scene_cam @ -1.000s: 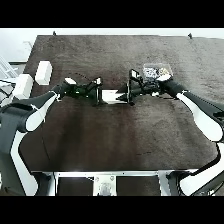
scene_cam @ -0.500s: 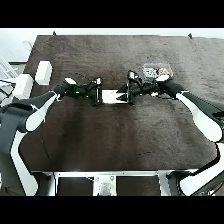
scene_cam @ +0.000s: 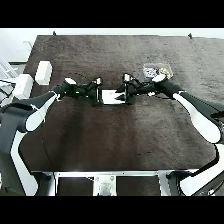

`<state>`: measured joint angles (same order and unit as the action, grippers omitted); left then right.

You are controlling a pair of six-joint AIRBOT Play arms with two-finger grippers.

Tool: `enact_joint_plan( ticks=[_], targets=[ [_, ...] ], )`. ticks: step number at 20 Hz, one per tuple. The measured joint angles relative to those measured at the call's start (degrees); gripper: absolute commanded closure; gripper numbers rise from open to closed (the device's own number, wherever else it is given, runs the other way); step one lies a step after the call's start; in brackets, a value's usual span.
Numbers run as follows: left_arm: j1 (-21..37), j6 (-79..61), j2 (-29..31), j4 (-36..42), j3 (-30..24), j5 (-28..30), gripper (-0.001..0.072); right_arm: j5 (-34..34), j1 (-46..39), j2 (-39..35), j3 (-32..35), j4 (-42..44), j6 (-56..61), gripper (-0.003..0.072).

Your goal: Fold the box and place the chain.

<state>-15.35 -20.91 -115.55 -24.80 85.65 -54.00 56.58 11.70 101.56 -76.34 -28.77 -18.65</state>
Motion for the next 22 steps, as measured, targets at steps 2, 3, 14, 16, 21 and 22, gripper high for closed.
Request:
enact_joint_plan(
  ticks=[2, 3, 14, 16, 21, 22],
  targets=[
    [0.0, 0.0, 0.0, 0.02, 0.0, 0.15, 0.0181, -0.35, 0.07, 0.0, -0.83, -0.02, -0.02, 0.0331],
    [0.02, 0.0, 0.0, 0.04, 0.0, 0.2, 0.0181, -0.39, 0.07, 0.0, -1.2, -0.07, -0.02, 0.0331],
    [0.0, -0.26, 0.0, -0.04, 0.02, 0.04, 0.0181, -1.36, 0.0, -3.13, -2.58, -0.13, -0.07, 0.0432],
    [0.0, -0.22, 0.0, -0.02, 0.02, 0.02, 0.0181, -1.16, 0.0, -3.08, -2.58, -0.39, -0.07, 0.0432],
    [0.0, -0.11, 0.0, -0.02, 0.02, 0.0, 0.0181, -0.94, 0.2, -2.4, -2.36, -0.83, -0.07, 0.0432],
    [0.0, -0.04, 0.0, 0.0, 0.02, 0.0, 0.0181, -0.96, 0.33, -2.23, -2.29, -1.03, -0.07, 0.0432]
  ],
)
